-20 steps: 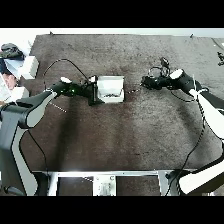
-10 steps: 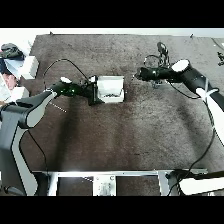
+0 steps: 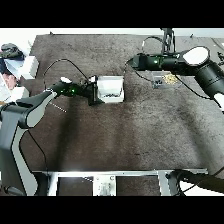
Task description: Fold the box and place the chain.
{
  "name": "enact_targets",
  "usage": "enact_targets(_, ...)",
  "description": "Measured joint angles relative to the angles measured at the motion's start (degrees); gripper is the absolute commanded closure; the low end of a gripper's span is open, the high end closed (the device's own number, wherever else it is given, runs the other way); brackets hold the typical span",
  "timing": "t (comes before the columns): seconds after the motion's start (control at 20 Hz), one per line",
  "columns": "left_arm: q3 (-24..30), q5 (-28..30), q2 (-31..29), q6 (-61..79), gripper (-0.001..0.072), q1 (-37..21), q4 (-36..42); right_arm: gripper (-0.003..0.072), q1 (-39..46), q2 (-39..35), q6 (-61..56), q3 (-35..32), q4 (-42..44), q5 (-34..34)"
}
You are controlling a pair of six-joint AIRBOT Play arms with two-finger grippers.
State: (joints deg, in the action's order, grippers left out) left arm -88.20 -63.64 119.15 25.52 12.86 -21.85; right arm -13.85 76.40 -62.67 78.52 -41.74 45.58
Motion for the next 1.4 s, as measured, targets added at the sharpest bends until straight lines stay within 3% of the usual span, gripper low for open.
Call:
enact_targets(0.45, 0.00, -0.02, 0.00, 0.00, 0.0291, 0.00, 0.00, 0.0672, -9.77, 5.27, -0.02, -0.31, -1.81, -5.31)
enact_targets(0.5, 0.00, 0.00, 0.00, 0.00, 0.0291, 0.00, 0.00, 0.0506, -9.88, 6.38, -0.68, -0.50, -2.93, -5.90)
enact_targets(0.55, 0.00, -0.02, 0.00, 0.00, 0.0291, 0.00, 0.00, 0.0273, -9.81, 7.43, -1.36, -0.72, -4.07, -6.36)
enact_targets(0.6, 0.00, 0.00, 0.00, 0.00, 0.0291, 0.00, 0.00, 0.0250, -9.60, 8.41, -1.62, -0.87, -5.29, -6.56)
enact_targets(0.85, 0.00, -0.02, 0.00, 0.00, 0.0291, 0.00, 0.00, 0.0250, -4.22, 10.25, -2.99, -1.53, -9.99, -5.29)
enact_targets(1.05, 0.00, -0.02, 0.00, 0.00, 0.0291, 0.00, 0.00, 0.0249, 5.79, 10.56, -6.49, -6.40, -12.39, -4.42)
enact_targets(1.4, 0.00, -0.02, 0.00, 0.00, 0.0291, 0.00, 0.00, 0.0247, 16.96, 12.02, -12.41, -15.41, -11.80, -12.68)
